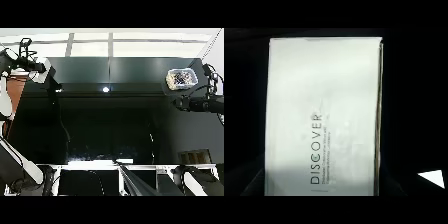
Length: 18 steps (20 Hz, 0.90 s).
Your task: Fold the box and place the chain.
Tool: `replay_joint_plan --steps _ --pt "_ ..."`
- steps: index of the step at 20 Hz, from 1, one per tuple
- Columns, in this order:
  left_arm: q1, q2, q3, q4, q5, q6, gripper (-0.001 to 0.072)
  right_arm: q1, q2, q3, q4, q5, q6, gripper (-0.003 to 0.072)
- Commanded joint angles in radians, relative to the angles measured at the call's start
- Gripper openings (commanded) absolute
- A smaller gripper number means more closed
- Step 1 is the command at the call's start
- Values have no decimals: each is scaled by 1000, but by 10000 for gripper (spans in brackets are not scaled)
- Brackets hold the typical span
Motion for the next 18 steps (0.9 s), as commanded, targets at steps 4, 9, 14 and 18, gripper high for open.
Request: replay_joint_plan --steps 4,9,14,18 --pt "-5 138 70 54 -130 -74 714 3 -1 0 0 -17 -11 19" --pt "-7 394 32 -45 -291 -245 26 5 -1 0 1 -6 -140 18" --pt "-108 771 -399 -177 -244 -244 24 5 -1 0 2 -21 -283 18" --pt "-278 1238 -1105 -172 178 -165 25 40 -1 -55 -9 -241 -337 17"
